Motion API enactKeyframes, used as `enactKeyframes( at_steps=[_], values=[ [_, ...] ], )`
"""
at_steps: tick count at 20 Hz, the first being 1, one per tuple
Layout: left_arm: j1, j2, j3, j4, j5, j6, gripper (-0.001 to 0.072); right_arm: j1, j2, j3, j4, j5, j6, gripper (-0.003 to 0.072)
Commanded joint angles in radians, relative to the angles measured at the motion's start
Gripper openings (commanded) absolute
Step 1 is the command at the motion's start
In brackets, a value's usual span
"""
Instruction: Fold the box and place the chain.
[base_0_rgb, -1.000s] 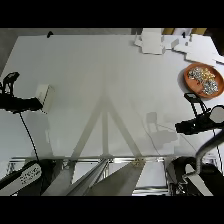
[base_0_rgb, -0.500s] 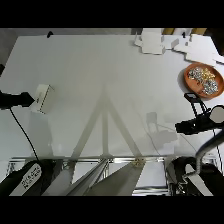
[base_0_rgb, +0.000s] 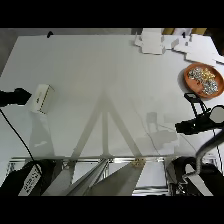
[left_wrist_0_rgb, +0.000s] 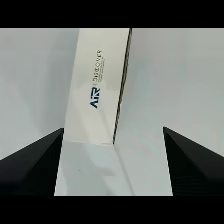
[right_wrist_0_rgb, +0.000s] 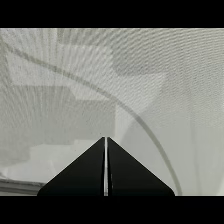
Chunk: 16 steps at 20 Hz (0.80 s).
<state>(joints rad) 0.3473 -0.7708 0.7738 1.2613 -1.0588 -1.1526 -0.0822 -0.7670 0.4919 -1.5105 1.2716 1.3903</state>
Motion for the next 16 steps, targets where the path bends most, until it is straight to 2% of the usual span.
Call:
enactKeyframes(
  at_steps=[1, 16],
  values=[
    [-0.051, 0.011, 0.0, 0.05, -0.004, 0.001, 0.0693, -0.001, 0.0, -0.001, 0.0, 0.0, 0.0, 0.0018],
    [-0.065, 0.006, 0.0, 0.06, 0.007, 0.0, 0.0692, -0.001, 0.0, -0.001, 0.0, 0.0, 0.0, 0.0018]
  ],
)
